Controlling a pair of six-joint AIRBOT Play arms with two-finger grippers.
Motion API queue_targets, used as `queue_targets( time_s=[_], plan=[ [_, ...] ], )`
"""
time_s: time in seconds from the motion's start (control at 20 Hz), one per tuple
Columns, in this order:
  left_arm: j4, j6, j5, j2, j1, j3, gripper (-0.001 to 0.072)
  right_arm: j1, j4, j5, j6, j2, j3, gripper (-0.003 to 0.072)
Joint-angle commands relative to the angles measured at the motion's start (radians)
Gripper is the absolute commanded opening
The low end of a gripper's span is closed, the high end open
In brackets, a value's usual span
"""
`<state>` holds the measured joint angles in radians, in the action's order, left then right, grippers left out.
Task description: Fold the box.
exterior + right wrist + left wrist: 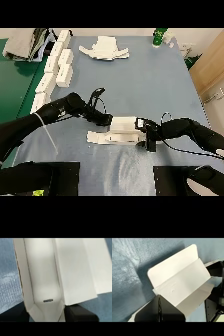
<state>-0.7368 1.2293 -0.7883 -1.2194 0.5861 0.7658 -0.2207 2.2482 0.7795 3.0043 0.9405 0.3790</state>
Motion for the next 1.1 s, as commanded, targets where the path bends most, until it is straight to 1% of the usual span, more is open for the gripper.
queue_targets(
  time_s=[0.0, 0.1, 0.2, 0.3, 0.35, 0.4, 0.45, 0.6, 0.7, 0.8, 0.85, 0.95, 1.05],
  plan=[
    [-0.095, -0.031, -0.049, 0.121, -0.038, 0.001, 0.0011, 0.000, 0.000, 0.000, 0.000, -0.001, 0.000, 0.0510],
    [-0.156, -0.102, -0.089, 0.211, -0.037, 0.001, 0.0012, 0.000, 0.000, 0.000, 0.000, -0.001, 0.000, 0.0510],
    [-0.157, -0.288, -0.105, 0.283, -0.029, 0.001, 0.0012, 0.000, 0.000, 0.000, 0.000, -0.001, 0.000, 0.0510],
    [-0.155, -0.433, -0.096, 0.323, -0.020, 0.001, 0.0016, 0.000, 0.000, 0.000, 0.000, -0.001, 0.000, 0.0510],
    [-0.155, -0.498, -0.097, 0.330, -0.019, 0.001, 0.0241, 0.000, 0.000, 0.000, 0.000, -0.001, 0.000, 0.0510],
    [-0.155, -0.532, -0.097, 0.330, -0.018, 0.001, 0.0639, 0.000, 0.000, 0.000, 0.000, -0.001, 0.000, 0.0510],
    [-0.149, -0.542, -0.111, 0.328, -0.020, 0.000, 0.0695, 0.000, 0.000, 0.000, 0.000, -0.001, 0.000, 0.0510],
    [-0.149, -0.689, -0.167, 0.328, -0.077, -0.039, 0.0695, 0.000, 0.000, -0.001, 0.000, -0.001, 0.000, 0.0510],
    [-0.145, -0.829, -0.169, 0.328, -0.095, -0.103, 0.0695, 0.000, 0.000, 0.000, 0.000, -0.001, 0.000, 0.0510],
    [-0.111, -0.978, -0.145, 0.328, -0.086, -0.183, 0.0695, 0.000, 0.000, 0.000, 0.000, -0.001, 0.000, 0.0510],
    [-0.082, -1.062, -0.115, 0.328, -0.067, -0.224, 0.0695, 0.000, 0.000, -0.001, 0.000, -0.001, 0.000, 0.0510],
    [0.006, -1.174, -0.011, 0.328, -0.020, -0.290, 0.0695, 0.000, 0.000, 0.000, 0.000, -0.001, 0.000, 0.0510],
    [0.079, -1.254, 0.063, 0.316, 0.006, -0.323, 0.0695, 0.000, 0.000, 0.000, 0.000, -0.001, 0.000, 0.0510]
  ],
)
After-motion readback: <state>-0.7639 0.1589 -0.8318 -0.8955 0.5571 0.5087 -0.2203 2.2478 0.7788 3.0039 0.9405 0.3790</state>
